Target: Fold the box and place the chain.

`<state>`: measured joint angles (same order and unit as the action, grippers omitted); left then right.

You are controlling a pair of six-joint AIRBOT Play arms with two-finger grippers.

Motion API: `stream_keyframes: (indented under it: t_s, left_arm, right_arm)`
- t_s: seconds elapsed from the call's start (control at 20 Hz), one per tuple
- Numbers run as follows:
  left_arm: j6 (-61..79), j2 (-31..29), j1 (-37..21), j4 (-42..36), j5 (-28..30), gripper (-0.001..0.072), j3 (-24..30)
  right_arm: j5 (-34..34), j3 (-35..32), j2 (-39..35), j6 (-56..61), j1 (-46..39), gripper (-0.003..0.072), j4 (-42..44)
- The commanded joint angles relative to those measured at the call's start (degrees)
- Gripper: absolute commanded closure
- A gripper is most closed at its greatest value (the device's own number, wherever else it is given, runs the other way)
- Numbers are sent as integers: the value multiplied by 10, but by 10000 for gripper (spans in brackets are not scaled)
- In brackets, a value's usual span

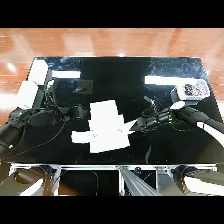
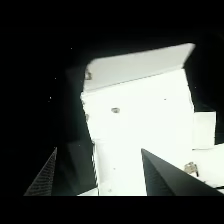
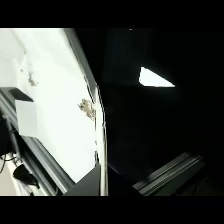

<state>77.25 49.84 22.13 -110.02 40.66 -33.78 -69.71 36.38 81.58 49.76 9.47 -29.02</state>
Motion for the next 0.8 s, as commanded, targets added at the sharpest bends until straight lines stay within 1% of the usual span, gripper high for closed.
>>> stream_keyframes:
  t_s: [0.0, 0.1, 0.2, 0.4, 0.5, 0.6, 0.65, 0.75]
  left_arm:
    - [10, 0, 0, 0, 2, 101, -1]
    - [10, 0, 0, -4, 14, 101, -1]
    - [9, 0, 0, -17, 24, 101, -1]
    - [9, 1, 0, -22, 20, 101, -1]
    - [14, 11, 0, -42, 12, 101, -2]
    - [39, 35, 0, -80, 26, 101, -2]
    - [76, 49, 0, -111, 33, 101, -2]
    - [203, 78, 0, -192, 28, 101, -2]
  right_arm:
    - [-56, 0, -20, -16, -35, 649, -3]
    - [-47, -3, -62, -16, -49, 649, -10]
    - [-17, -19, -120, -16, -47, 649, -59]
    - [69, -104, -253, -13, -48, 649, -134]
    - [98, -145, -311, -4, -48, 648, -149]
    - [141, -171, -351, -4, -48, 649, -159]
    - [158, -178, -359, -5, -48, 648, -159]
    - [162, -179, -359, -5, -48, 648, -159]
